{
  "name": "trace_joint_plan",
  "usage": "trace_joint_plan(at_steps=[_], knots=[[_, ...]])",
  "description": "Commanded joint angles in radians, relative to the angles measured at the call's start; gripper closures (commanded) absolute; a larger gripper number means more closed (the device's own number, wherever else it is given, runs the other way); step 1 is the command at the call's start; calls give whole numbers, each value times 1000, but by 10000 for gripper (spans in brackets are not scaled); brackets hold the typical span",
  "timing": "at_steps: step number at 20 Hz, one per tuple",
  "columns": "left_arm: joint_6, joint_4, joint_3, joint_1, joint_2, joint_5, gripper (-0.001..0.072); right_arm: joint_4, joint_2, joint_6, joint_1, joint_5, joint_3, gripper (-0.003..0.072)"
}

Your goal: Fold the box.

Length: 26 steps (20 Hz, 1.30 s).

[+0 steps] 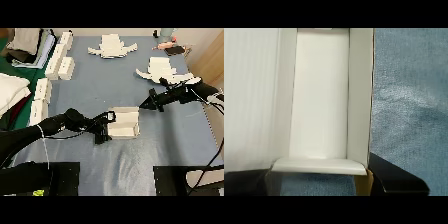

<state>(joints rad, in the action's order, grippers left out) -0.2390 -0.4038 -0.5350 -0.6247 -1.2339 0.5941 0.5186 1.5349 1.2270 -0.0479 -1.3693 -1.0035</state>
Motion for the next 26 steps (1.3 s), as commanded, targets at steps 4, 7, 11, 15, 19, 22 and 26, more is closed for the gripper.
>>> trace_joint_plan(at_steps=[4, 7, 11, 15, 19, 22, 26], knots=[[0, 0, 0, 1, 0, 0, 342, -68, 78, -214, 109, -195, -47, 685], [0, 0, 0, 1, 0, 0, 342, 20, 42, -239, 196, -193, -45, 685], [0, 0, 0, 1, 0, 0, 342, 169, -82, -260, 287, -134, -42, 685], [0, 0, 0, 1, 0, 0, 342, 347, -252, -278, 424, 64, 60, 684], [0, 0, 0, 1, 0, 0, 342, 491, -399, -315, 547, 294, 183, 685], [0, 0, 0, 1, 0, 0, 342, 515, -478, -372, 600, 423, 249, 685], [0, 0, 0, 1, 0, 0, 342, 537, -571, -432, 681, 576, 344, 685]])
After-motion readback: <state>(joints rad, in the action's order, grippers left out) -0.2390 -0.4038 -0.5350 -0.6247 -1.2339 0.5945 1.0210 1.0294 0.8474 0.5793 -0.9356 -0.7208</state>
